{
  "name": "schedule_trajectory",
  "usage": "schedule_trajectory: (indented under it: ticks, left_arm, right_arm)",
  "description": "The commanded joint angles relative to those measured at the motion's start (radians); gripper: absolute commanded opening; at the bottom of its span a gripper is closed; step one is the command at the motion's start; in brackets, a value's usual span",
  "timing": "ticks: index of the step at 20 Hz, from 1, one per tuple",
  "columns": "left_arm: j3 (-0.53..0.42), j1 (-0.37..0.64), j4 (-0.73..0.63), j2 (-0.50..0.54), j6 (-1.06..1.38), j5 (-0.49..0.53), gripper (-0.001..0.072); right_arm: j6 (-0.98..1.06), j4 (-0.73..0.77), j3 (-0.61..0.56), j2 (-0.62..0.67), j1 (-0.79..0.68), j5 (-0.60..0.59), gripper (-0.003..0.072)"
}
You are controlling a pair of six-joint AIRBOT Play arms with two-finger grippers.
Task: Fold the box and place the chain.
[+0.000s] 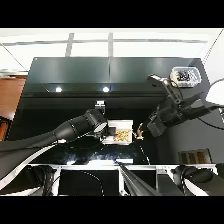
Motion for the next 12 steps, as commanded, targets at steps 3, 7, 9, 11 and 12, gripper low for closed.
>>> schedule_trajectory:
  ticks: [3,7,9,11,12]
  left_arm:
    - [0.0,0.0,0.0,0.0,0.0,0.0,0.0031]
    - [0.0,0.0,0.0,0.0,0.0,0.0,0.0031]
    - [0.0,0.0,0.0,0.0,0.0,0.0,0.0031]
    - [0.0,0.0,0.0,0.0,0.0,0.0,0.0031]
    - [0.0,0.0,0.0,0.0,0.0,0.0,0.0031]
  right_arm:
    - [-0.046,0.031,0.0,-0.094,0.071,-0.079,0.0036]
    - [-0.084,0.07,0.0,-0.139,0.071,-0.114,0.0037]
    - [-0.087,0.071,0.0,-0.151,0.071,-0.116,0.0037]
    - [-0.086,0.071,0.0,-0.156,0.071,-0.116,0.0039]
    - [-0.086,0.068,0.0,-0.156,0.07,-0.115,0.0165]
